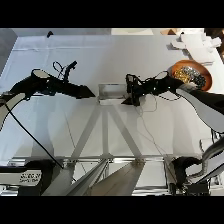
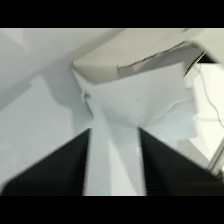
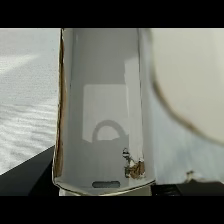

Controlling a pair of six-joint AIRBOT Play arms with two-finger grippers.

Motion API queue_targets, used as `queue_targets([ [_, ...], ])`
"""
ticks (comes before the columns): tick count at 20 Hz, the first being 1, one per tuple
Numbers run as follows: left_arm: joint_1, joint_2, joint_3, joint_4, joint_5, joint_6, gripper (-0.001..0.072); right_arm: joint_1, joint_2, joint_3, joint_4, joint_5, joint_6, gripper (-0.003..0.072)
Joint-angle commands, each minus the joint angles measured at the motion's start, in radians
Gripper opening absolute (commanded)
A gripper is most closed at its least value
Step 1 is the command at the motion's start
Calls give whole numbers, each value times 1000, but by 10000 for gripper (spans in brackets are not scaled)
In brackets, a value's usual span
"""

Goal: Fold the box and place the chain.

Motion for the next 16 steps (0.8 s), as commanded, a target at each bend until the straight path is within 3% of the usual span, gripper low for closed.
queue_targets([
  [1,-20,28,0,5,30,41,430,0,0,1,0,0,0,458],
  [4,-54,23,0,5,39,43,433,0,0,1,0,0,0,458],
  [7,-82,23,0,4,75,40,538,0,0,1,0,0,0,458],
  [16,-130,23,0,-33,127,42,532,0,0,1,0,0,0,458],
])
